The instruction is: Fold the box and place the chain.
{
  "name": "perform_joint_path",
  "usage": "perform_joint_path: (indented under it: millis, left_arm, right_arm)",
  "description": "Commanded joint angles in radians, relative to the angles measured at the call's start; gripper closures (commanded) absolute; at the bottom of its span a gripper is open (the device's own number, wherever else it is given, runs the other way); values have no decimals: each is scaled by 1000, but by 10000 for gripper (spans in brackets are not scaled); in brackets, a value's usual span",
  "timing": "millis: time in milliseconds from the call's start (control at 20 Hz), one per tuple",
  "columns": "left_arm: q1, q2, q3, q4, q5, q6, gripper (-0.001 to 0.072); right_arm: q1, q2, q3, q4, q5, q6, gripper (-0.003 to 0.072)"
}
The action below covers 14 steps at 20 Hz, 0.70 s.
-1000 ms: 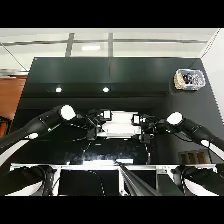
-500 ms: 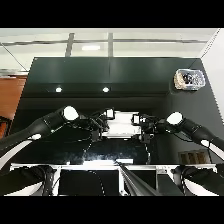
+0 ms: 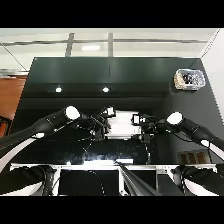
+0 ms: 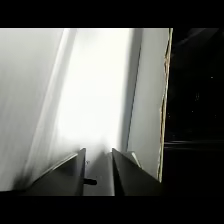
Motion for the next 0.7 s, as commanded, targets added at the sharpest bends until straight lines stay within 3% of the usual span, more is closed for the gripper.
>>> perform_joint_path:
  millis: [0, 50, 250, 450, 550, 650]
  left_arm:
    - [2, 0, 3, 10, -17, 0, 490]
    - [9, 7, 10, 55, -32, 0, 691]
    - [89, 144, 70, 387, -129, -389, 686]
    - [252, 332, 82, 703, -127, -954, 686]
    - [362, 349, 64, 694, -174, -1325, 684]
    - [441, 337, 8, 606, -244, -1390, 682]
  right_arm:
    - [0, -1, 0, 0, 0, 0, 452]
    - [0, -1, 0, 0, 0, 0, 452]
    - [0, -1, 0, 0, 0, 0, 452]
    - [0, -1, 0, 0, 0, 0, 452]
    - [0, -1, 0, 0, 1, 0, 452]
    - [0, -1, 0, 0, 1, 0, 452]
